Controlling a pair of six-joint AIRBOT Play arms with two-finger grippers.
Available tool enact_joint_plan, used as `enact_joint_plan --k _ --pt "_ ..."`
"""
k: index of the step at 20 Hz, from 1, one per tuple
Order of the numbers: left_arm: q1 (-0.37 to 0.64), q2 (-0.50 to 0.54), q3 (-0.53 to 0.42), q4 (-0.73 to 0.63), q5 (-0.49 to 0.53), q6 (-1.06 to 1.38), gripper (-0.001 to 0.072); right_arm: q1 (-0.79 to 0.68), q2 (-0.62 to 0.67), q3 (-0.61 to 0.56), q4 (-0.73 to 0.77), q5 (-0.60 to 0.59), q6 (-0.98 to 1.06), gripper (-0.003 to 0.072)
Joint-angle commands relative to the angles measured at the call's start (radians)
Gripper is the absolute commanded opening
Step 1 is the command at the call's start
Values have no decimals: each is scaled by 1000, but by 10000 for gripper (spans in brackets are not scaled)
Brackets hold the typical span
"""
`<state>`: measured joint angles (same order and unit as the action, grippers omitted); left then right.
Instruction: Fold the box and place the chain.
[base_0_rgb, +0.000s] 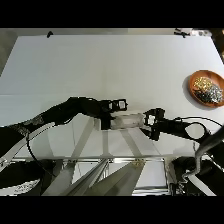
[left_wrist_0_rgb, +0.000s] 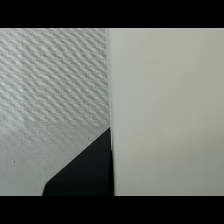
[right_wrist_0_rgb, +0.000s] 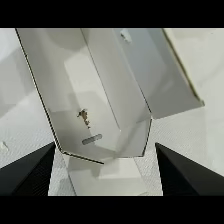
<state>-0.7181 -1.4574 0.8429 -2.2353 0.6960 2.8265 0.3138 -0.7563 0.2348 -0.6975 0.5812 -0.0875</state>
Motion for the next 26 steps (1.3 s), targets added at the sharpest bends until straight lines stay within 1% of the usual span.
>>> enact_joint_plan --k 1,5,8,11,14,16,22,26 --pt "0 0 1 0 0 0 14 -21 -19 5 41 33 -89 695" --pt "0 0 1 0 0 0 14 -21 -79 15 116 34 -180 695" --pt "0 0 1 0 0 0 14 -21 -115 55 122 38 -180 695" --pt "0 0 1 0 0 0 14 -56 -177 87 120 112 -204 695" --pt "0 0 1 0 0 0 14 -68 -212 89 122 194 -262 695" --pt "0 0 1 0 0 0 14 -68 -235 90 140 223 -308 695" --pt "0 0 1 0 0 0 14 -68 -273 90 190 223 -352 684" --pt "0 0 1 0 0 0 14 -68 -331 111 213 216 -392 680"
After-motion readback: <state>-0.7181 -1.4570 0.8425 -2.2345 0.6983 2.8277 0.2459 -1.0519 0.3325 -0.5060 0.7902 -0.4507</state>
